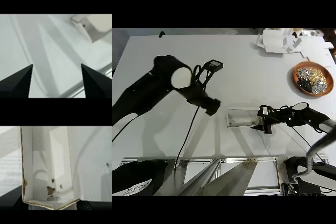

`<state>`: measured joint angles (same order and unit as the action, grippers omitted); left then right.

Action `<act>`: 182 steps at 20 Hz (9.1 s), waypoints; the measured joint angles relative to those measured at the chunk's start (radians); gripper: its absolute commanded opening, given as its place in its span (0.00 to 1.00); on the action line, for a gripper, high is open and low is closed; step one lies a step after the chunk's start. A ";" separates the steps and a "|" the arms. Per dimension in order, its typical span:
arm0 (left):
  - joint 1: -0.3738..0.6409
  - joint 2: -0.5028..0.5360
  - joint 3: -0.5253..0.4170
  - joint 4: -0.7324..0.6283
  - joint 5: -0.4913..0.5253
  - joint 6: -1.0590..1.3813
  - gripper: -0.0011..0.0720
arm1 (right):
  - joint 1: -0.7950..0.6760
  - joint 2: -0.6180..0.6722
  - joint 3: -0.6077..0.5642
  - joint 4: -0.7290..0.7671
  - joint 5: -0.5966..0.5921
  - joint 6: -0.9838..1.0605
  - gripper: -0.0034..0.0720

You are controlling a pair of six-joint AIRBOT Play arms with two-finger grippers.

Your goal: Fold the box and place the chain.

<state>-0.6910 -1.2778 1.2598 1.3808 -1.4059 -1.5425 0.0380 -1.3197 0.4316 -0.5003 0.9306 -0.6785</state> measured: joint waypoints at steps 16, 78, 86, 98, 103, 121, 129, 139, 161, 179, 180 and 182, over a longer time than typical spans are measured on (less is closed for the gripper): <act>0.154 -0.146 -0.506 -0.806 0.533 1.752 0.98 | 0.000 0.000 0.000 0.000 0.000 0.000 0.66; 0.041 -0.279 -0.512 -1.030 0.645 1.875 0.21 | -0.002 0.051 0.000 -0.039 -0.016 0.071 0.98; 0.040 -0.279 -0.513 -1.027 0.642 1.876 0.21 | -0.002 0.265 0.000 -0.402 0.004 0.514 0.95; 0.040 -0.279 -0.513 -1.029 0.644 1.875 0.21 | -0.002 0.478 0.000 -0.207 0.086 0.776 0.07; 0.040 -0.279 -0.513 -1.029 0.646 1.875 0.21 | -0.002 0.424 0.000 0.005 0.010 0.760 0.07; 0.040 -0.279 -0.513 -1.029 0.646 1.875 0.21 | -0.002 0.434 0.007 -0.069 -0.098 0.863 0.07; 0.040 -0.279 -0.513 -1.029 0.646 1.875 0.21 | 0.006 0.532 -0.010 -0.549 0.040 0.827 0.36; 0.040 -0.279 -0.513 -1.029 0.646 1.875 0.21 | 0.112 0.425 -0.047 -0.608 -0.078 0.612 0.34; 0.040 -0.279 -0.513 -1.029 0.646 1.875 0.21 | 0.124 0.292 -0.048 -0.270 -0.125 0.366 0.25; 0.040 -0.279 -0.513 -1.033 0.645 1.872 0.21 | 0.101 0.319 -0.049 -0.204 -0.068 0.471 0.48; 0.040 -0.279 -0.513 -1.033 0.645 1.872 0.21 | 0.078 0.353 -0.050 -0.229 -0.064 0.515 0.38; 0.040 -0.279 -0.513 -1.032 0.646 1.873 0.21 | 0.028 0.430 -0.049 -0.274 -0.034 0.620 0.07</act>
<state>-0.6510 -1.5566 0.7467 0.3485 -0.7601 0.3302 0.0662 -0.8894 0.3824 -0.7738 0.8963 -0.0589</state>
